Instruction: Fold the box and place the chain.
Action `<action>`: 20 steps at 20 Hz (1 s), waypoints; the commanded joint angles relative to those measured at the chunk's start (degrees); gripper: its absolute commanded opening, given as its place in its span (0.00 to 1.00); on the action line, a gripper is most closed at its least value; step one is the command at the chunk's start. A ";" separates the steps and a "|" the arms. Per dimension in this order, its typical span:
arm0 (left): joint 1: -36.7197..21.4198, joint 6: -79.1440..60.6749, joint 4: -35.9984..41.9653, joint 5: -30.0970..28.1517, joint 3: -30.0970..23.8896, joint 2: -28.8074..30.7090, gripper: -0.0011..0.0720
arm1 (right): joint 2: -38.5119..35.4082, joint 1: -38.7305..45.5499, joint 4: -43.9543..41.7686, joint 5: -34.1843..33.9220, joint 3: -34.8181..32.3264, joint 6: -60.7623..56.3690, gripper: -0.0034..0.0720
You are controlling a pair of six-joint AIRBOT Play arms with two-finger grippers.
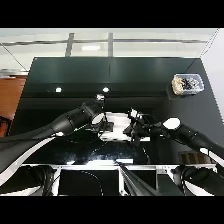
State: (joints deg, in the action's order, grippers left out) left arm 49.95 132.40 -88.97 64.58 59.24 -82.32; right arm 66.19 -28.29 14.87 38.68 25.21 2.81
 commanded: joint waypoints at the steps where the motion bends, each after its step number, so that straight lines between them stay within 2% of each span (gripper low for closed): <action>1: -0.04 0.04 -0.07 0.02 -0.02 -0.04 0.05 | 0.11 -0.04 0.39 0.28 -0.04 -0.87 0.52; 3: -0.04 0.04 -0.07 0.02 -0.02 -0.04 0.05 | 0.11 -0.02 0.81 0.26 -0.04 -0.85 0.47; 4: -0.04 0.04 -0.07 0.02 -0.02 -0.04 0.05 | 0.11 -0.04 1.66 0.31 -0.04 -0.87 0.22; 5: -0.04 0.04 -0.07 0.02 -0.02 -0.04 0.05 | 0.11 -0.04 1.92 0.26 -0.04 -0.87 0.26; 6: -0.04 0.04 -0.07 0.02 -0.02 -0.04 0.05 | 0.11 -0.04 1.77 -0.09 -0.04 -0.87 0.49; 7: -0.04 0.04 -0.07 0.02 -0.02 -0.04 0.05 | 0.11 -0.02 1.84 -0.24 -0.04 -0.85 0.51; 8: -0.04 0.04 -0.07 0.02 -0.02 -0.04 0.05 | 0.07 -0.02 2.21 -0.33 -0.04 -0.85 0.24; 9: -0.04 0.04 -0.02 0.00 -0.02 -0.04 0.05 | 0.00 -0.02 2.69 -0.33 -0.04 -0.90 0.06; 10: -0.04 0.04 0.09 -0.02 -0.02 -0.04 0.05 | -0.15 0.17 2.78 -0.33 -0.02 -1.79 0.06; 12: -0.04 0.04 0.07 -0.02 -0.02 -0.04 0.05 | -1.44 2.73 5.18 1.77 0.79 -12.57 0.06; 14: -0.04 0.02 0.07 0.02 -0.02 -0.04 0.05 | -3.65 7.76 13.07 9.20 2.95 -26.47 0.06; 17: -0.04 0.04 0.11 0.02 -0.02 -0.04 0.05 | -7.87 20.98 20.33 24.48 6.32 -43.08 0.06; 20: -0.04 0.02 0.11 0.00 -0.02 -0.04 0.05 | -9.07 38.18 27.39 25.42 6.05 -61.13 0.06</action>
State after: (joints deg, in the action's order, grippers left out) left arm 49.95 132.38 -88.84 64.58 59.24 -82.32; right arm 58.76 -3.01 34.22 58.33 30.57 -39.09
